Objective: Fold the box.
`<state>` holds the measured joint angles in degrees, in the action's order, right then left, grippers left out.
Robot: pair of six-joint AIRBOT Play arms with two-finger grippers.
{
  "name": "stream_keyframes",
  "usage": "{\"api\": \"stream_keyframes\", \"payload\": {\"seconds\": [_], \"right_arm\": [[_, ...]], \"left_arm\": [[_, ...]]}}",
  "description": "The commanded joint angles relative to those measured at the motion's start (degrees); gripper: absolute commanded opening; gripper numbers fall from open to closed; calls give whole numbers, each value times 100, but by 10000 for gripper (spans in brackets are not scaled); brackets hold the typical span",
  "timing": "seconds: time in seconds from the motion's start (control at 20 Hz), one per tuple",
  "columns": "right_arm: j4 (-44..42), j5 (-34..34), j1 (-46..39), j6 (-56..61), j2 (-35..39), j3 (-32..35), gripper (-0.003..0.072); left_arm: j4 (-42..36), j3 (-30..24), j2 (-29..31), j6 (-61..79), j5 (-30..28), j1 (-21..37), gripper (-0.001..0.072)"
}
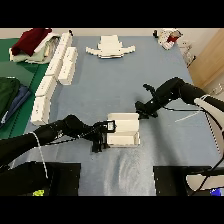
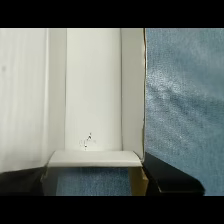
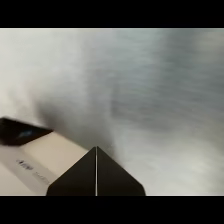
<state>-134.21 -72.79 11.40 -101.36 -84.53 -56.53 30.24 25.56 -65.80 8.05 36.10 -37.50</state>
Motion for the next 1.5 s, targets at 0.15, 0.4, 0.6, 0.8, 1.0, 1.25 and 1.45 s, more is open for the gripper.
{"api": "stream_keyframes", "payload": {"seconds": [0.15,0.4,0.6,0.8,1.0,1.25,1.45], "right_arm": [[-1132,-1235,-13,-1934,-372,-142,4],[-990,-942,498,-2592,96,190,3],[-780,-256,782,-2970,909,671,4],[-431,531,1104,-3121,1794,1370,4],[-271,1598,1646,-3534,2570,2151,4],[15,2708,2332,-3740,3364,2492,5],[203,3283,2752,-3746,3753,2723,5]], "left_arm": [[0,-2,2,0,-4,-4,438],[0,-2,4,0,-2,-4,438],[0,-2,4,0,0,-4,438],[0,-2,4,0,0,-4,438],[0,-2,2,0,0,-4,438],[0,-2,4,0,0,-4,438],[0,-2,4,0,0,-4,438]]}}
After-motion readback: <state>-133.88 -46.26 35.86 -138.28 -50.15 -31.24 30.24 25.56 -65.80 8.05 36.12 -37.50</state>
